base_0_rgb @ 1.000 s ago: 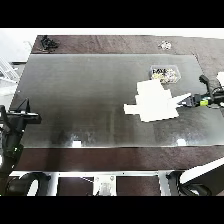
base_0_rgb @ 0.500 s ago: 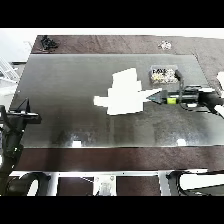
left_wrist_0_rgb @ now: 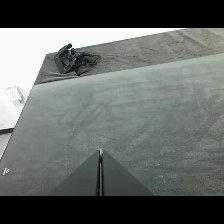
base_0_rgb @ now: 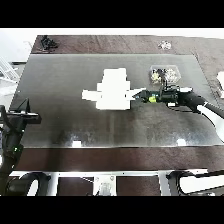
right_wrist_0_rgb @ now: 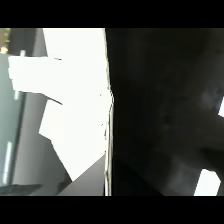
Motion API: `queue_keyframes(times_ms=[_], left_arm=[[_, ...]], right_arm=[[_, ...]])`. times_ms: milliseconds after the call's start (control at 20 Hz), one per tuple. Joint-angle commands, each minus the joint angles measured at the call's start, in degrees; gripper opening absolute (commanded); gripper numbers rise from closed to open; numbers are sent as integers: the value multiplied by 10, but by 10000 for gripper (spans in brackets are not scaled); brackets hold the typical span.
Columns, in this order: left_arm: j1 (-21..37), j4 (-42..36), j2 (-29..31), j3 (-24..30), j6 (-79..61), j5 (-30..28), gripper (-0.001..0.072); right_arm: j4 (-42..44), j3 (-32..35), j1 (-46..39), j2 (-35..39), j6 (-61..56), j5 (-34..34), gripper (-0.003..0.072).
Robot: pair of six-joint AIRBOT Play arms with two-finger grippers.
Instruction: Fold the box and place the chain.
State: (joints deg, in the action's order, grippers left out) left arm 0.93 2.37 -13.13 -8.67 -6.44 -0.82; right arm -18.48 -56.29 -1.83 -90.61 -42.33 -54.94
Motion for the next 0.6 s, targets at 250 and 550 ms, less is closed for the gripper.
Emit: queue_keyframes(times_ms=[250, 550], left_arm=[[0, 0, 0, 0, 0, 4, 21], [0, 1, 0, 0, 10, 47, 359]], right_arm=[[-55, -69, 26, -76, -2, -2, 6], [-56, -69, 28, -76, -9, 0, 6]])
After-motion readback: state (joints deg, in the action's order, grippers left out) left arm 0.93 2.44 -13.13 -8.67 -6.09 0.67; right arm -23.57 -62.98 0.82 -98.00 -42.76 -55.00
